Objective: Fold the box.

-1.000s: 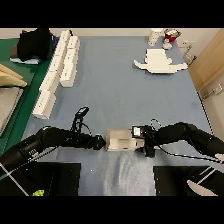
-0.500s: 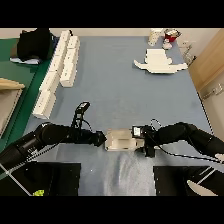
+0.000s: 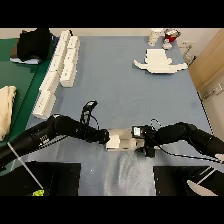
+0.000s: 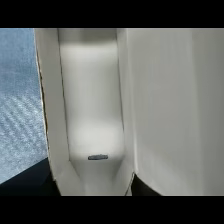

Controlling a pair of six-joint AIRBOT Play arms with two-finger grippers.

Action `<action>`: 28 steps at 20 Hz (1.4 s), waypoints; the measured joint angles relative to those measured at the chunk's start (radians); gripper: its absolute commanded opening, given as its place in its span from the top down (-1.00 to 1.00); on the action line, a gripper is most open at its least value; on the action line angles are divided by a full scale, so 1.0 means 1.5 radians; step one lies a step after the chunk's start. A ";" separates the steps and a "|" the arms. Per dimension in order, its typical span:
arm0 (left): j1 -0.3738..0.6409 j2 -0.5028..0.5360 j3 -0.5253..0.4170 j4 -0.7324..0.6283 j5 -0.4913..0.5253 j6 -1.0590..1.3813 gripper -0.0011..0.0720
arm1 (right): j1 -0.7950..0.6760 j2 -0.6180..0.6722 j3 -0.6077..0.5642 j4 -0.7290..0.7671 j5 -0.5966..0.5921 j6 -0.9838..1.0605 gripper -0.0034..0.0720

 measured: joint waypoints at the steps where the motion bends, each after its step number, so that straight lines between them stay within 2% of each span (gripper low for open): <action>1: -0.016 -0.012 0.014 0.028 -0.006 -0.034 -0.27 | 0.000 0.000 0.000 0.000 0.000 0.000 -0.45; 4: -0.077 -0.049 0.057 0.118 -0.030 -0.158 -0.26 | 0.000 0.000 0.000 0.000 0.000 0.000 -0.45; 5: -0.096 -0.060 0.068 0.142 -0.039 -0.197 -0.14 | 0.000 0.000 0.000 0.000 0.000 0.000 -0.45; 12: -0.209 -0.158 0.175 0.304 -0.129 -0.444 -0.14 | 0.000 0.000 0.000 0.000 0.000 0.000 -0.45; 17: -0.244 -0.223 0.229 0.349 -0.171 -0.555 -0.14 | 0.000 0.000 0.000 0.000 0.000 0.000 -0.45; 24: -0.254 -0.270 0.245 0.362 -0.181 -0.601 -0.13 | 0.000 0.000 0.000 0.000 0.000 0.000 -0.45; 25: -0.254 -0.275 0.246 0.362 -0.182 -0.606 -0.01 | 0.000 0.000 0.000 0.000 0.000 0.000 -0.44; 26: -0.254 -0.278 0.246 0.362 -0.182 -0.611 0.89 | 0.000 0.000 0.000 0.000 0.000 0.000 -0.45; 28: -0.254 -0.284 0.246 0.367 -0.196 -0.620 0.93 | 0.000 0.000 0.000 0.000 0.000 0.000 -0.45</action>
